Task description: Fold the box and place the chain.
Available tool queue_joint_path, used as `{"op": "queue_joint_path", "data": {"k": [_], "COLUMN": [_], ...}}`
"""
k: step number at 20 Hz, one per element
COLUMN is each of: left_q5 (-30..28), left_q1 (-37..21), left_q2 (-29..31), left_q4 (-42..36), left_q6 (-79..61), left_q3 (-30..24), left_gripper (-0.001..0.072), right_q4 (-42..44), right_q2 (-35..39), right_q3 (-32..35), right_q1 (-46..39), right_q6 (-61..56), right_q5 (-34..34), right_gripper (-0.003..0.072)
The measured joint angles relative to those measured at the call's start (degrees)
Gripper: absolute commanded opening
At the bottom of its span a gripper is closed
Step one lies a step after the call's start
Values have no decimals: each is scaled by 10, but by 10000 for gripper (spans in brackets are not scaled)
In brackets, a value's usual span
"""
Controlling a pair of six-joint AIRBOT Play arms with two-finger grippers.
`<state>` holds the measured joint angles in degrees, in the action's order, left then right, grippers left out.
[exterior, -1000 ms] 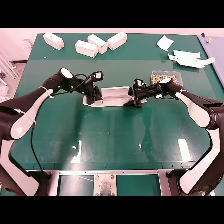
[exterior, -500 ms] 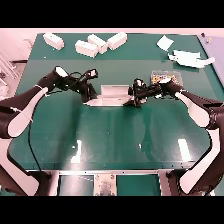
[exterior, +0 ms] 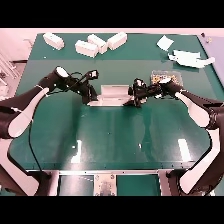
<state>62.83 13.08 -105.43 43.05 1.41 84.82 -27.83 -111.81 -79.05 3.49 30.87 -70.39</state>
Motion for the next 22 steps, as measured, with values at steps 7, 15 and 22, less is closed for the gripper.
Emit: {"op": "queue_joint_path", "data": {"k": [7,15,22], "left_q5": [-3,3,-8], "left_q1": [18,9,8], "left_q2": [0,-1,-1], "left_q4": [2,56,54], "left_q6": [1,28,30], "left_q3": [0,0,0], "left_gripper": [298,298,301], "right_q4": [-2,1,0], "right_q2": [0,0,0], "right_q3": [0,0,0], "right_q1": [0,0,0], "right_q6": [2,-1,0], "right_q5": [-3,2,1], "right_gripper": [477,477,477]}}
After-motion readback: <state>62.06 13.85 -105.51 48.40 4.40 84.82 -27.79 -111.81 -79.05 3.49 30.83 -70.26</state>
